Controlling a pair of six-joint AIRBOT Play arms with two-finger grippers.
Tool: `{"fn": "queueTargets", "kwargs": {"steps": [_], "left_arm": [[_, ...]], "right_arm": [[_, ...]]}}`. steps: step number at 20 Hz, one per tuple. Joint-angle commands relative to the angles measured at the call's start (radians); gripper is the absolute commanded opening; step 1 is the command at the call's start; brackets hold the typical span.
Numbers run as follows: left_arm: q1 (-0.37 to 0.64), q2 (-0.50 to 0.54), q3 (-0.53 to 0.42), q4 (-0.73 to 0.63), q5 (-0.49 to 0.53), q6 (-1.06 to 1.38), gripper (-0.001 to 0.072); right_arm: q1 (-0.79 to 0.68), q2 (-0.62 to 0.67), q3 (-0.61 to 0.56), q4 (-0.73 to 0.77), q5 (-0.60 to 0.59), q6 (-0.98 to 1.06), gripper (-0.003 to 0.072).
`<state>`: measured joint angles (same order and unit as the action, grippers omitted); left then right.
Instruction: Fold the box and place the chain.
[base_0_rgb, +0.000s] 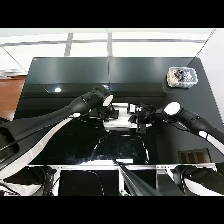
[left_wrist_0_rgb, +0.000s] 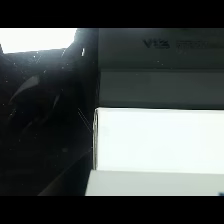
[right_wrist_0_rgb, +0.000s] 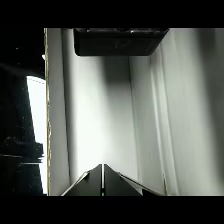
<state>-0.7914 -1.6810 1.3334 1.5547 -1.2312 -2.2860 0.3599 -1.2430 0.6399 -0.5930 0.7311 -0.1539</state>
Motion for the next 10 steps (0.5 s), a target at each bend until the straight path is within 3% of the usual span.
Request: {"fn": "queueTargets", "kwargs": {"steps": [1, 4, 6, 10], "left_arm": [[0.0, 0.0, 0.001, 0.005, -0.001, 0.001, 0.0027], [0.0, 0.0, 0.001, 0.005, -0.002, 0.002, 0.0027], [0.0, 0.0, 0.001, 0.004, -0.008, 0.002, 0.0027], [0.0, 0.0, 0.001, 0.004, -0.008, 0.002, 0.0028]], "right_arm": [[-0.023, 0.039, 0.006, -0.068, 0.01, 0.343, 0.0014], [-0.16, 0.128, 0.055, -0.269, 0.131, 0.898, 0.0014], [-0.329, 0.161, 0.069, -0.328, 0.225, 1.152, 0.0014], [-0.661, 0.129, -0.027, -0.216, 0.262, 1.355, 0.0014]]}}
